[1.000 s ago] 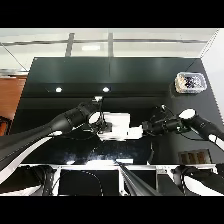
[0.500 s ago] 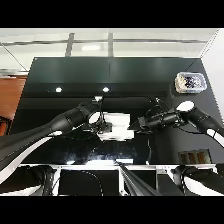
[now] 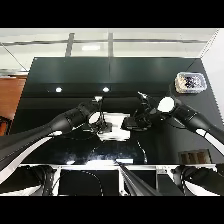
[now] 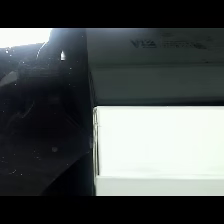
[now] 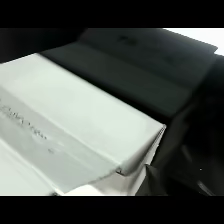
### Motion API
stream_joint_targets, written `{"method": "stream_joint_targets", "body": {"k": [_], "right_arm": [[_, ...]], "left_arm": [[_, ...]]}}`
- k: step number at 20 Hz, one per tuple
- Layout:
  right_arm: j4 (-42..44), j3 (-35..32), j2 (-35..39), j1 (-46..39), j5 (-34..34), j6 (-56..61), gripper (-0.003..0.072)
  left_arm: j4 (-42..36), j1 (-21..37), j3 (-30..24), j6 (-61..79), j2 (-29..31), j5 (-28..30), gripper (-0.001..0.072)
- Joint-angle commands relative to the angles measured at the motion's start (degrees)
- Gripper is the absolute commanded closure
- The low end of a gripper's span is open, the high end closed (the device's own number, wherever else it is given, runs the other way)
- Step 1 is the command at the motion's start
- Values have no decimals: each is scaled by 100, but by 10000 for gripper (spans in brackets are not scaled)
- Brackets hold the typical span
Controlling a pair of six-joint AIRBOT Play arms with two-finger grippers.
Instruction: Fold the box and place the chain.
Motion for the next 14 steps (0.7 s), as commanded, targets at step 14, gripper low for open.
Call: {"method": "stream_joint_targets", "body": {"k": [14], "right_arm": [[-3381, 975, -555, 1694, 297, 4063, 245]], "left_arm": [[2, 4, 0, 0, -2, 0, 681]]}}
